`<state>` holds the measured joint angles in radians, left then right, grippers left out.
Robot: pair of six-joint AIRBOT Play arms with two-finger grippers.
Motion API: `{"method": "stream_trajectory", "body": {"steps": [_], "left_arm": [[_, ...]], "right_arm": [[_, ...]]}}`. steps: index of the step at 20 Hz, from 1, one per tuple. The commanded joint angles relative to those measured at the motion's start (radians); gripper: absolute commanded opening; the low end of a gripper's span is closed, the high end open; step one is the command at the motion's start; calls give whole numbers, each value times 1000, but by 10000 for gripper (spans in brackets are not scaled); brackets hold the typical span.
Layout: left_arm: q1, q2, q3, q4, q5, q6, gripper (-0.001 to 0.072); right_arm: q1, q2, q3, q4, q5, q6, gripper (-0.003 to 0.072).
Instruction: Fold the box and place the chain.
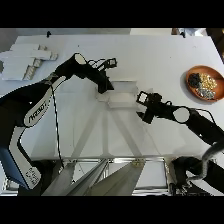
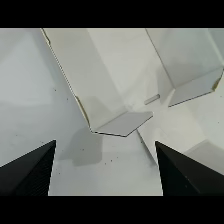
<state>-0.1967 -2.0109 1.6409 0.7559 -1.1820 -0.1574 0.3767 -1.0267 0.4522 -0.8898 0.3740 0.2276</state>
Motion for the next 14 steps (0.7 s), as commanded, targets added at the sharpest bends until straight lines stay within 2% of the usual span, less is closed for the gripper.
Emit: {"method": "stream_trajectory", "body": {"steps": [1, 5, 7, 9, 12, 14], "left_arm": [[0, -1, 0, 0, 0, 0, 14], [0, -1, 0, 0, 0, 0, 14], [0, -1, 0, 0, 0, 0, 14], [0, -1, 0, 0, 0, 0, 14], [0, -1, 0, 0, 0, 0, 14], [0, -1, 0, 0, 0, 0, 14]], "right_arm": [[-11, -29, -25, 23, -94, -34, 690], [-30, -80, -24, 98, -204, -35, 690], [-30, -81, -24, 116, -217, -35, 690], [-30, -81, -24, 116, -196, -35, 690], [-26, -81, -24, 119, -90, -72, 690], [-4, -80, -24, 180, -87, -90, 690]]}}
